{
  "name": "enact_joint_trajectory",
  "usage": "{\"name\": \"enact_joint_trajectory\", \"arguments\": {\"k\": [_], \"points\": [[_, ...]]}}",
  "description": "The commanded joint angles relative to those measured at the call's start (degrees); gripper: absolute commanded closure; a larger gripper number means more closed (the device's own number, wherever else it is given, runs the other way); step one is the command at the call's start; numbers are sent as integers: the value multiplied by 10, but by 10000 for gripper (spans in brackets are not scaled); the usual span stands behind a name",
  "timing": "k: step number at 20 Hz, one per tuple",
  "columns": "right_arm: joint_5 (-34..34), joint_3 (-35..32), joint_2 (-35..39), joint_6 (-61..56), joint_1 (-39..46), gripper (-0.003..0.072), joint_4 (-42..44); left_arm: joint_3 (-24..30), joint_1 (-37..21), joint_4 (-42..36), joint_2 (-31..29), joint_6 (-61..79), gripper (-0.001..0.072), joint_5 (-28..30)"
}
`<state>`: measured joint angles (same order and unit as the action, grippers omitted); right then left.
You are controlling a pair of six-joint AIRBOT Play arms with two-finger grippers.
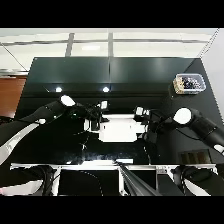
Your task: Fold the box and place the chain.
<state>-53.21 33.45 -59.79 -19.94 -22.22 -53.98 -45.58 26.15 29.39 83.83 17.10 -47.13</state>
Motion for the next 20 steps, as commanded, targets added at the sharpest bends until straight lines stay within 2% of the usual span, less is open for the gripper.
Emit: {"name": "enact_joint_trajectory", "arguments": {"k": [1, 8, 11, 15, 17, 20], "points": [[35, -12, -6, 47, -56, -23, -2, 0, 0, 5, 1, 0, 680, 5], [55, -14, -12, 70, -73, -23, -28, 0, 1, 5, 1, 0, 680, 5], [13, -9, -12, 69, -70, -21, -52, 0, 1, 5, 1, 0, 680, 5], [-13, -10, -12, 69, -71, -12, -24, 0, 1, 6, 1, 0, 680, 5], [8, -15, -12, 69, -82, -12, -8, 0, 1, 6, 1, 0, 680, 5], [97, -26, -12, 69, -114, -13, 38, 0, 1, 6, 1, 0, 680, 5]]}}
